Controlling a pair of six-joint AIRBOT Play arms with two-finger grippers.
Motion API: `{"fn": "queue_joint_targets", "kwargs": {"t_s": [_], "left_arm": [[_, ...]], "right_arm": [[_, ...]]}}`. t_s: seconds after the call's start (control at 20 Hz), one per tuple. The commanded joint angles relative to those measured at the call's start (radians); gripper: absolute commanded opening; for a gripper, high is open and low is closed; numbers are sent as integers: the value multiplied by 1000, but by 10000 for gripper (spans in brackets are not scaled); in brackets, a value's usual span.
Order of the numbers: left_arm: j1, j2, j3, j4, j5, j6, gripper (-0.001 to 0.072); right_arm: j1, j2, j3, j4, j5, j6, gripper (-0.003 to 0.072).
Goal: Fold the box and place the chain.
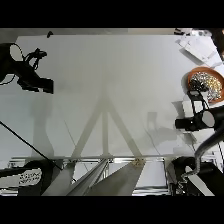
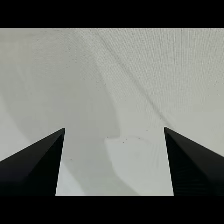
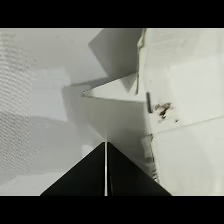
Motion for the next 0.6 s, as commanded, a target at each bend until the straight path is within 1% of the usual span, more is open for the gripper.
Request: {"fn": "queue_joint_targets", "kwargs": {"t_s": [0.0,0.1,0.15,0.3,0.4,0.45,0.5,0.55], "left_arm": [[1,0,0,0,0,0,696],[1,0,0,0,0,0,696],[1,0,0,0,0,0,696],[1,0,0,0,0,0,696],[1,0,0,0,0,0,696],[1,0,0,0,0,0,696],[1,0,0,0,0,0,696],[1,0,0,0,0,0,696]], "right_arm": [[-28,5,107,65,10,-136,19],[-28,11,191,99,10,-183,19],[-28,11,237,77,11,-193,19],[-44,3,351,-145,31,-202,17],[-150,-36,393,-197,53,-327,23],[-236,-72,408,-209,62,-377,113],[-321,-109,418,-211,57,-387,258],[-413,-150,422,-206,32,-387,368]]}}
